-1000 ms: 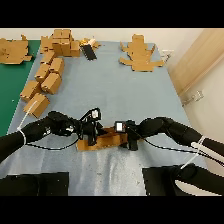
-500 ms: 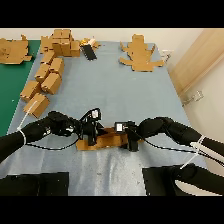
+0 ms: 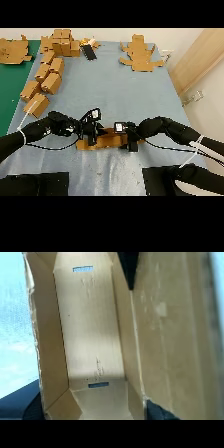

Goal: Fold the box.

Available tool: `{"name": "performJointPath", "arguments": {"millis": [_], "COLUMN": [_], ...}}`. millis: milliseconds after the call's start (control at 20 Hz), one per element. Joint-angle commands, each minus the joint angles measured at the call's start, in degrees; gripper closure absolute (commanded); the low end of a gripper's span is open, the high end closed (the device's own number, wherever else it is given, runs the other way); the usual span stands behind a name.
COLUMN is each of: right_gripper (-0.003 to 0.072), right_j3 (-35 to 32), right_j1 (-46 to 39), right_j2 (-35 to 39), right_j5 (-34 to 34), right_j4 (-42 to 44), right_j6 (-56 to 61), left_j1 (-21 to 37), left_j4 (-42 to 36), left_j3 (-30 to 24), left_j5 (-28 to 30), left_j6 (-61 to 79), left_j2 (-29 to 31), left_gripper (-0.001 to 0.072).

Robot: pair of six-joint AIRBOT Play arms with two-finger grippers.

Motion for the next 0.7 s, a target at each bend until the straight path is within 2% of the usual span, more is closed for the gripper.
{"name": "performJointPath", "arguments": {"millis": [0,350,500,550,650], "right_gripper": [-0.0021,-0.0015,0.0008,0.0057,0.0062], "right_j3": [0.02,0.02,0.02,0.02,0.02], "right_j1": [0.46,1.40,1.38,1.38,1.27], "right_j2": [-1.27,-1.31,-1.31,-1.31,-1.31], "right_j5": [-0.31,-0.22,-0.20,-0.24,-0.13], "right_j4": [0.74,-0.04,-0.33,-0.61,-0.85], "right_j6": [0.02,0.02,0.02,0.02,0.02], "left_j1": [0.00,0.00,0.00,0.00,0.00], "left_j4": [0.00,0.00,0.00,0.00,0.00], "left_j3": [0.07,0.07,0.07,0.07,0.07], "left_j5": [0.07,0.07,0.07,0.07,0.07], "left_j6": [0.02,0.02,0.02,0.00,0.00], "left_j2": [0.04,0.04,0.04,0.04,0.04], "left_gripper": [0.0695,0.0695,0.0696,0.0695,0.0695]}}
